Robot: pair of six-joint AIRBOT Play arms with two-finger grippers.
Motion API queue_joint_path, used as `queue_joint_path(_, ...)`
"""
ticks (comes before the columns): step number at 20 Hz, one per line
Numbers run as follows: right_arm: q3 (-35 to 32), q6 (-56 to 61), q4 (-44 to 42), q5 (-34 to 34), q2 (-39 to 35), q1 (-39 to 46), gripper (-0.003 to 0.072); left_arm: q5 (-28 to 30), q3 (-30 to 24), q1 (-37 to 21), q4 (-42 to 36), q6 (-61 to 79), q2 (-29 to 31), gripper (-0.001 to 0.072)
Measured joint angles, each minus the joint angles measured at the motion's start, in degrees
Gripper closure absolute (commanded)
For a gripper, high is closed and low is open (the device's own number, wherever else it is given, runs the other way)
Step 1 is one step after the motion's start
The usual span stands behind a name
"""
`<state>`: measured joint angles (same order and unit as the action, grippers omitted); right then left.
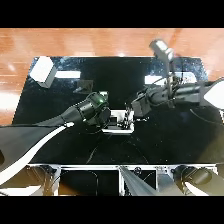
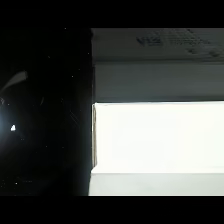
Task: Fold the box and place the chain.
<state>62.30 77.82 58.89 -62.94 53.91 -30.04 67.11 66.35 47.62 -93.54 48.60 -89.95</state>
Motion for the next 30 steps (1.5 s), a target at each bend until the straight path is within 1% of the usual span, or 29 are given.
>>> queue_joint_path(1, -1.2, 0.2, -0.1, 0.5, 0.3, 0.0, 0.0664, 0.0, 0.0, 0.0, 0.0, 0.0, 0.0, 0.0691)
queue_joint_path(2, -2.2, 0.2, -0.2, 0.6, 0.6, 0.0, 0.0641, 0.0, 0.0, 0.0, 0.0, 0.0, 0.0, 0.0691)
queue_joint_path(3, -3.0, 0.4, 0.0, 0.6, 0.8, 0.0, 0.0386, 0.0, 0.0, 0.0, 0.0, 0.0, 0.0, 0.0691)
queue_joint_path(4, -3.5, 0.4, 0.0, 0.9, 0.9, 0.0, 0.0166, 0.1, 0.0, 0.0, 0.0, 0.0, 0.0, 0.0691)
queue_joint_path(7, -4.5, 0.7, 0.7, 1.1, 1.1, 0.1, 0.0166, 0.2, 0.0, 0.2, 0.0, 0.0, 0.0, 0.0691)
queue_joint_path(9, -4.8, 0.7, 2.8, 0.3, 0.8, 1.6, 0.0166, 0.2, 0.0, 0.3, 0.0, -0.1, 0.0, 0.0691)
queue_joint_path(11, -4.9, -0.5, 5.9, -1.8, 0.4, 5.3, 0.0166, 0.2, 0.0, 0.3, 0.0, -0.1, 0.0, 0.0691)
queue_joint_path(13, -6.3, -5.4, 9.3, -4.4, 0.1, 10.6, 0.0166, 0.2, 0.0, 0.3, 0.0, 0.0, 0.0, 0.0691)
queue_joint_path(15, -10.4, -13.2, 10.6, -4.8, 0.0, 16.2, 0.0166, 0.2, 0.0, 0.3, 0.0, 0.0, 0.0, 0.0691)
queue_joint_path(17, -17.0, -23.3, 9.1, -1.3, 0.0, 19.6, 0.0167, 0.0, 0.0, 0.3, 0.0, 0.0, 0.0, 0.0691)
queue_joint_path(18, -20.2, -28.9, 8.0, 1.2, 0.0, 20.2, 0.0213, 0.0, 0.0, 0.3, 0.0, 0.0, 0.0, 0.0691)
queue_joint_path(20, -26.4, -42.8, 4.9, 6.5, 0.8, 19.9, 0.0203, 0.0, 0.0, 0.3, 0.0, 0.0, 0.0, 0.0691)
queue_joint_path(22, -30.5, -53.2, 3.4, 10.6, 2.3, 17.9, 0.0203, 0.0, 0.0, 0.3, 0.0, 0.0, 0.0, 0.0691)
queue_joint_path(25, -33.5, -62.4, 2.1, 17.0, 4.8, 13.2, 0.0204, 0.0, 0.0, 0.3, 0.0, 0.0, 0.0, 0.0691)
queue_joint_path(28, -34.6, -66.7, 0.9, 25.4, 6.7, 8.2, 0.0204, 0.0, 0.0, 0.3, 0.0, 0.0, 0.0, 0.0691)
queue_joint_path(30, -34.9, -68.2, -0.2, 29.3, 8.0, 5.6, 0.0204, 0.0, 0.0, 0.3, 0.0, 0.0, 0.0, 0.0691)
